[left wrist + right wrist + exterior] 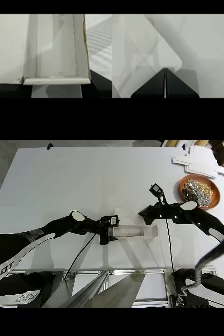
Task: Fold the box and place the chain.
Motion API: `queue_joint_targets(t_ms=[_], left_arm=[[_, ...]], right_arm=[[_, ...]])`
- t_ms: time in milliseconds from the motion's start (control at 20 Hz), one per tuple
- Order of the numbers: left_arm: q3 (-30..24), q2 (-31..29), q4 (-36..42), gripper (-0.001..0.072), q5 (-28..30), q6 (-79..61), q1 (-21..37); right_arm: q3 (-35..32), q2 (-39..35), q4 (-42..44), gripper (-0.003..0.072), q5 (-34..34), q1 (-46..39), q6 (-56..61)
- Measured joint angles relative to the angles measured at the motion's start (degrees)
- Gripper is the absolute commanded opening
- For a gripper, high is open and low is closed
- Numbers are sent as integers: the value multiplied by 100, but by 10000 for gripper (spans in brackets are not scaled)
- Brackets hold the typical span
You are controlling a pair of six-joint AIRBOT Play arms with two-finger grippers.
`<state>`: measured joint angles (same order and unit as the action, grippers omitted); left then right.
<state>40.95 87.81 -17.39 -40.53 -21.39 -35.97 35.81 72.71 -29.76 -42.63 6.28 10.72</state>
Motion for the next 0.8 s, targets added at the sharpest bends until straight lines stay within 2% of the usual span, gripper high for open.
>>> queue_joint_targets(t_ms=[200, 350, 400, 500, 550, 600, 650, 700, 750, 800], left_arm=[[0, 0, -2, 206, 0, -4, 0], [2, 0, -2, 206, 0, -4, 0], [0, 0, -2, 206, 0, -4, 0], [2, 0, -2, 206, 0, -4, 0], [0, 0, -2, 206, 0, -4, 0], [2, 0, -2, 206, 0, -4, 0], [0, 0, -2, 206, 0, -4, 0], [2, 0, -2, 206, 0, -4, 0], [0, 0, -2, 206, 0, -4, 0], [2, 0, -2, 206, 0, -2, 0]], right_arm=[[9, -719, -498, 19, -205, -184, 46], [9, -1325, -1473, 21, -702, -326, -361], [4, -1427, -1757, 53, -907, -345, -553], [-26, -1545, -2087, 223, -1261, -376, -990], [-61, -1580, -2149, 261, -1425, -369, -1220], [-109, -1602, -2177, 259, -1532, -332, -1403], [-173, -1615, -2199, 219, -1606, -264, -1580], [-234, -1615, -2214, 121, -1646, -181, -1735], [-293, -1591, -2214, 79, -1657, -76, -1880], [-337, -1547, -2223, 79, -1659, 20, -1991]])
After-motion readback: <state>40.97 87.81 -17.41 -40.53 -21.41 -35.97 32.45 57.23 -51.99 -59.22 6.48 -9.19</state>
